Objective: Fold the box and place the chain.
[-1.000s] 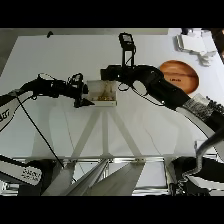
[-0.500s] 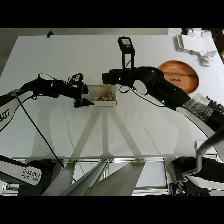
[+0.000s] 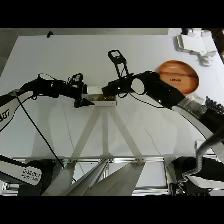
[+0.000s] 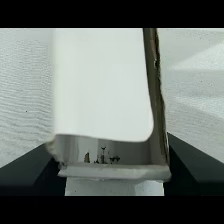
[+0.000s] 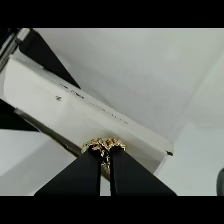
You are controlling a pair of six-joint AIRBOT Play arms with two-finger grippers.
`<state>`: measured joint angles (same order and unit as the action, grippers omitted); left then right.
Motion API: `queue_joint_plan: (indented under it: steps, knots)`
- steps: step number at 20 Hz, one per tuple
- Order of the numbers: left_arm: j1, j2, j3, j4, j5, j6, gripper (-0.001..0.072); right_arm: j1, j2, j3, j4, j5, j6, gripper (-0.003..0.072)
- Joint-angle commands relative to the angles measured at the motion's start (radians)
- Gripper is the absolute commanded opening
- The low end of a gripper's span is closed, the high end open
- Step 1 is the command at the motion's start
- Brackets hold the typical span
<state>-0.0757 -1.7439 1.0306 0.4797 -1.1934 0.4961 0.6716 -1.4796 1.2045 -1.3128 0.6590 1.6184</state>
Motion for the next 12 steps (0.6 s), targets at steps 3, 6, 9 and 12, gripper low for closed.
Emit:
queue_joint_plan:
  steps: [3,6,9,12]
  knots:
    - [0.000,0.000,0.000,0.000,0.000,0.000,0.0375,-0.001,-0.021,0.000,0.008,0.041,-0.032,0.0011]
    - [0.000,0.000,0.000,0.000,0.000,0.000,0.0375,-0.001,-0.029,0.000,0.008,0.004,-0.055,0.0016]
    - [0.000,0.000,0.000,0.000,0.000,0.000,0.0375,-0.001,-0.040,0.000,0.010,0.015,-0.056,0.0235]
    - [0.000,0.000,0.000,0.000,0.000,0.000,0.0375,-0.001,-0.040,0.011,0.012,0.081,-0.056,0.0300]
